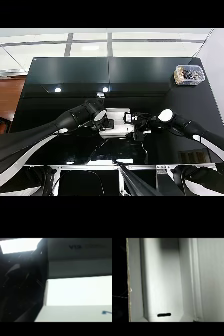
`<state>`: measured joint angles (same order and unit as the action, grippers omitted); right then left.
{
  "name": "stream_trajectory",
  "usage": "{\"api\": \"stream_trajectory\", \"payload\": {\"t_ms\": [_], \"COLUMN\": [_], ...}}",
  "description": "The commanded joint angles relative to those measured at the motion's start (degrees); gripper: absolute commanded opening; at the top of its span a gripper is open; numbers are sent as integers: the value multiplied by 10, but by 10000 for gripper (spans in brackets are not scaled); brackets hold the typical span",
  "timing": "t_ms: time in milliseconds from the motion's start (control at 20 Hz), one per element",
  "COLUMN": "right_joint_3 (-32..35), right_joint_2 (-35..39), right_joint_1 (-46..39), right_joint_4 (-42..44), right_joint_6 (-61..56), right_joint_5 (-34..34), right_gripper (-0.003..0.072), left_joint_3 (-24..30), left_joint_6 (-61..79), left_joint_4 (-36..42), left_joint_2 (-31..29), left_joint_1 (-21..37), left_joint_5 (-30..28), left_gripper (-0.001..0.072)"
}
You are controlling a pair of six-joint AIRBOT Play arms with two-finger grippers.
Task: Fold the box and place the chain.
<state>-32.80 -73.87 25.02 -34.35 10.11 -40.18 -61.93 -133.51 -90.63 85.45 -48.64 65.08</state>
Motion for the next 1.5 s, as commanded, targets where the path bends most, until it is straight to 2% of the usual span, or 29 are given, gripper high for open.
{"api": "stream_trajectory", "payload": {"t_ms": [0, 250, 350, 500, 700, 950, 1000, 1050, 1250, 1300, 1350, 1450], "right_joint_3": [0, 0, 0, 0, 0, 0, 0, 0, 0, 0, 0, 0], "right_joint_2": [0, 0, 1, 26, 69, 76, 76, 77, 77, 77, 77, 77], "right_joint_1": [0, 0, 0, -4, -6, -6, -6, -6, -6, -6, -6, -6], "right_joint_4": [0, 0, 0, -22, -106, -107, -107, -107, -107, -107, -106, -98], "right_joint_6": [0, 0, 0, -28, -55, -57, -57, -59, -104, -110, -111, -120], "right_joint_5": [0, 0, -1, -2, -28, -33, -35, -42, -66, -68, -73, -74], "right_gripper": [418, 428, 685, 686, 685, 682, 560, 479, 470, 335, 244, 238], "left_joint_3": [-1, -1, -1, -1, -1, -1, -1, -1, -1, -1, -1, -1], "left_joint_6": [-3, -3, -3, -4, -5, -5, -5, -5, -5, -5, -5, -5], "left_joint_4": [0, 3, 3, 3, 11, 11, 11, 11, 11, 11, 12, 12], "left_joint_2": [1, 1, 1, 1, 1, 1, 1, 1, 1, 1, 1, 1], "left_joint_1": [-1, -1, -1, -1, -1, -1, -1, -1, -1, -1, -1, -1], "left_joint_5": [-2, -3, -3, -3, -3, -5, -5, -5, -12, -16, -19, -20], "left_gripper": [29, 22, 22, 22, 22, 22, 22, 22, 22, 22, 23, 22]}}
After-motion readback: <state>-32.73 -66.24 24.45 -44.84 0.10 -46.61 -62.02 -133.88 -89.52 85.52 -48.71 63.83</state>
